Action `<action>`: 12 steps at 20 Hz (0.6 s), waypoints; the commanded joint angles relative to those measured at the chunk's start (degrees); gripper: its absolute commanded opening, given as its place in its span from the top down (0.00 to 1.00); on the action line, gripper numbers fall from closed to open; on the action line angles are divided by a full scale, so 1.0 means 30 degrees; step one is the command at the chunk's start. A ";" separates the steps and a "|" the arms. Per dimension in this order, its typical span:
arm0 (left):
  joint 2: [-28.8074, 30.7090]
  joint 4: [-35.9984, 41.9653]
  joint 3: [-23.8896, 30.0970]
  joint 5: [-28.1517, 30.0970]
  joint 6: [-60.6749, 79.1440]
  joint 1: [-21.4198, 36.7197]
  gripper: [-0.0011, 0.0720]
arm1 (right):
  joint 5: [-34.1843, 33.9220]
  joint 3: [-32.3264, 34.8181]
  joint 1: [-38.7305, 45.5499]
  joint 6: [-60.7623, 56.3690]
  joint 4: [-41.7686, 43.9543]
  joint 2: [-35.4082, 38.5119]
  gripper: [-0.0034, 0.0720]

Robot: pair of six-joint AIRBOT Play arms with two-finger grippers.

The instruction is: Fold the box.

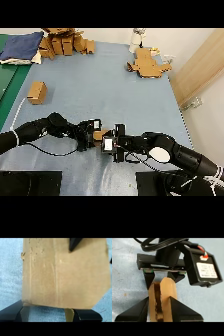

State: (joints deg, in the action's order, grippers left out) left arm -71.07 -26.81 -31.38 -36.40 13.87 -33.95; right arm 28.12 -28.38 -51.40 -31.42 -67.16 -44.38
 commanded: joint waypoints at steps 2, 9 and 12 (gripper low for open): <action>0.0000 0.0000 0.0007 -0.0007 0.0007 0.0007 0.57 | -0.0226 -0.0044 -0.0051 0.0000 -0.0554 -0.0087 0.39; 0.0000 0.0000 0.0007 0.0000 0.0007 0.0007 0.57 | 0.0984 -0.0335 0.1078 -1.1570 -0.3723 0.4211 0.57; 0.0000 0.0000 0.0007 -0.0036 0.0007 0.0007 0.57 | 0.0816 0.0335 0.3614 -1.7340 -0.8553 0.6674 0.84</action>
